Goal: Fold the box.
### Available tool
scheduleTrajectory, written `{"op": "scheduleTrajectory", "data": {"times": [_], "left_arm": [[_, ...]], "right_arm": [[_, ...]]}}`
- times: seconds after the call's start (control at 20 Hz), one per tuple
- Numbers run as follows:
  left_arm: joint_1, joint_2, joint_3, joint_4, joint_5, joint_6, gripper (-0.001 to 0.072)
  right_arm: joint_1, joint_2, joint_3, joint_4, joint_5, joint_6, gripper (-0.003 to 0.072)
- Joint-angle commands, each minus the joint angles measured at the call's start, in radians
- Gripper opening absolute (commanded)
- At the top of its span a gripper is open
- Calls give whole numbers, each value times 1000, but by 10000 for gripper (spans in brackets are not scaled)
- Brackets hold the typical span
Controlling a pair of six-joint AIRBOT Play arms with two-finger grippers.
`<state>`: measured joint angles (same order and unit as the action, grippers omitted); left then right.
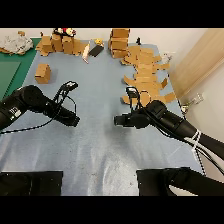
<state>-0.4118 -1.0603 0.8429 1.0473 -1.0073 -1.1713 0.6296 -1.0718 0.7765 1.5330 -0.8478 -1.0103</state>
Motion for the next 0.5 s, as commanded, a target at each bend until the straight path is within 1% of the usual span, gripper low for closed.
{"op": "scheduleTrajectory", "data": {"times": [0.0,0.1,0.2,0.25,0.35,0.4,0.45], "left_arm": [[0,0,0,0,3,0,11],[0,0,0,0,3,0,11],[0,0,0,0,3,0,11],[0,0,0,0,3,0,11],[0,0,0,0,3,0,11],[0,0,0,0,3,0,11],[0,0,0,0,3,0,11]], "right_arm": [[0,-6,2,95,39,16,2],[-4,-22,3,61,57,6,2],[-79,-45,35,14,40,2,2],[-154,-55,63,5,17,-31,2],[-381,-77,131,9,-30,-155,3],[-515,-93,169,12,-44,-229,32],[-652,-113,208,11,-47,-296,216]]}}
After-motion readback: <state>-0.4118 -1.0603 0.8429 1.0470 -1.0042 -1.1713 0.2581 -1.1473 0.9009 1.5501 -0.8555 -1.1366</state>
